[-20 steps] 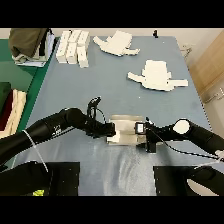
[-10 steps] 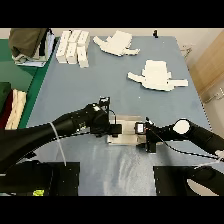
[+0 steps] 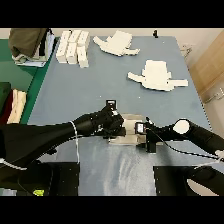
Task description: Fold the box.
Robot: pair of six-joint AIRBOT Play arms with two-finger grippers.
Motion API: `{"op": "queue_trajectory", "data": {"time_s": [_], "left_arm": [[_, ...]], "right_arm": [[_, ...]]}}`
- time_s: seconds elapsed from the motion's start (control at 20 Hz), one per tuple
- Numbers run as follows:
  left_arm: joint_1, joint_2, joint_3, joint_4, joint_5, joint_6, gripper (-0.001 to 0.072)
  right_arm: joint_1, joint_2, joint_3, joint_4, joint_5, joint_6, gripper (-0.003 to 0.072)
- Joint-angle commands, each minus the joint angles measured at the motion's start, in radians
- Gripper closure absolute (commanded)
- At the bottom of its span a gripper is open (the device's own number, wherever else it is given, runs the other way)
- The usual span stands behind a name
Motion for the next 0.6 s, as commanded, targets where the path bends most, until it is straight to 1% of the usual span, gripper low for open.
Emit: {"op": "queue_trajectory", "data": {"time_s": [0.0, 0.25, 0.3, 0.35, 0.4, 0.55], "left_arm": [[-0.013, -0.010, 0.006, 0.011, 0.003, -0.018, 0.0692], [-0.024, -0.010, 0.006, -0.004, -0.005, -0.016, 0.0690], [-0.024, -0.008, 0.006, -0.027, -0.009, -0.006, 0.0611], [-0.024, -0.007, 0.009, -0.039, -0.018, -0.007, 0.0216], [-0.022, -0.005, 0.015, -0.041, -0.042, -0.016, 0.0104], [-0.010, 0.028, 0.035, -0.035, -0.095, -0.013, 0.0104]], "right_arm": [[0.000, 0.000, 0.000, 0.000, 0.000, -0.001, 0.0177], [0.000, 0.000, 0.000, 0.000, 0.000, -0.001, 0.0177], [0.000, 0.000, 0.000, 0.000, 0.000, -0.001, 0.0177], [0.000, 0.000, 0.000, 0.000, 0.000, -0.001, 0.0177], [0.000, 0.000, 0.000, 0.000, 0.000, -0.001, 0.0177], [0.000, 0.000, 0.000, 0.000, 0.000, -0.001, 0.0177]]}}
